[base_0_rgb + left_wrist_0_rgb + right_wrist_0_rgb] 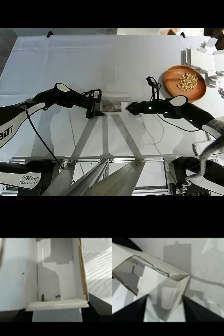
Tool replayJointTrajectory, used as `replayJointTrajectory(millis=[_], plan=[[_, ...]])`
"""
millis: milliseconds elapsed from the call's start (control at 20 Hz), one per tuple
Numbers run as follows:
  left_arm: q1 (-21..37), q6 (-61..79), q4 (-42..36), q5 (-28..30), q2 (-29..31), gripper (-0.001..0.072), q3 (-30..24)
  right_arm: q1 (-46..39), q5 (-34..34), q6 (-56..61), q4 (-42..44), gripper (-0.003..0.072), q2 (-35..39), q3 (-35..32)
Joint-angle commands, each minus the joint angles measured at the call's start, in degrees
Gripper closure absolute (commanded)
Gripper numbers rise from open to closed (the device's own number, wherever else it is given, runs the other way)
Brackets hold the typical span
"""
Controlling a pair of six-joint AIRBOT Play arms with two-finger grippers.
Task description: Fold the box and place the chain.
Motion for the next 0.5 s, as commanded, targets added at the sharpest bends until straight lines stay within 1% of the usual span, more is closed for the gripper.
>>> replayJointTrajectory(millis=[0, 100, 200, 300, 450], plan=[[0.0, 0.0, 0.0, 0.0, 0.0, 0.0499, 0.0, 2.3, -4.4, 1.7, -1.8, 0.0151, 0.0, 0.6], [0.0, 0.0, 0.0, 0.0, 0.0, 0.0499, 0.0, 3.3, -5.2, 2.0, -2.6, 0.0152, 0.0, 1.4], [0.0, 0.0, 0.0, 0.0, 0.0, 0.0499, 0.0, 4.2, -5.7, 7.4, -8.4, 0.0152, 0.0, 2.6], [0.0, 0.0, 0.0, 0.0, 0.0, 0.0499, 0.0, 5.5, -6.9, 18.0, -18.9, 0.0153, 0.0, 3.8], [0.0, 0.0, 0.0, 0.0, 0.0, 0.0499, 0.0, 8.4, -6.5, 34.0, -35.7, 0.0160, 0.0, 6.3]])
